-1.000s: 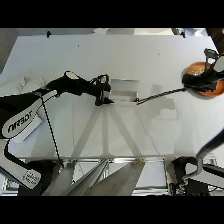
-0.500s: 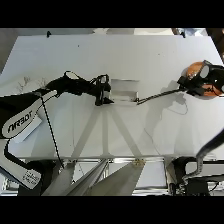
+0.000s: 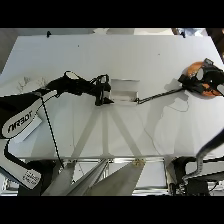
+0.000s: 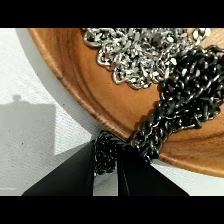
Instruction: Fold the box and place the chain.
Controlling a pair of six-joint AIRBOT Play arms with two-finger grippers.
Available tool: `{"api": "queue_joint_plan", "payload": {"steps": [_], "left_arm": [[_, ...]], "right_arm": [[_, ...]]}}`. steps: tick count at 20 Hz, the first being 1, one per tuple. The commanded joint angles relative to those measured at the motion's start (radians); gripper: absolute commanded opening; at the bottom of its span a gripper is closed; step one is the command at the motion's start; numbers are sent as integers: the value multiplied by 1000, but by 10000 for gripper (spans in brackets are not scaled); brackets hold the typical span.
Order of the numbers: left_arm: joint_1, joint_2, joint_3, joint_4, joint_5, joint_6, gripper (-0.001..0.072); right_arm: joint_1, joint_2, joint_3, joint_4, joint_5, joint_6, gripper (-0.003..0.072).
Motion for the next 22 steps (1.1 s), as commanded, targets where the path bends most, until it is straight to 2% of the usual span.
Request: {"api": "queue_joint_plan", "payload": {"steps": [1,4,8,12,18,22], "left_arm": [[0,0,0,1,0,0,19],[0,0,0,1,0,0,19],[0,0,0,0,0,0,19],[0,0,0,0,0,0,19],[0,0,0,0,0,0,19],[0,0,0,0,0,0,19]], "right_arm": [[21,45,1,2,23,-123,8],[72,154,1,27,55,-282,7],[198,294,1,99,183,-503,7],[364,360,1,219,283,-615,7],[649,373,11,339,269,-630,7],[798,371,23,358,114,-628,8]]}}
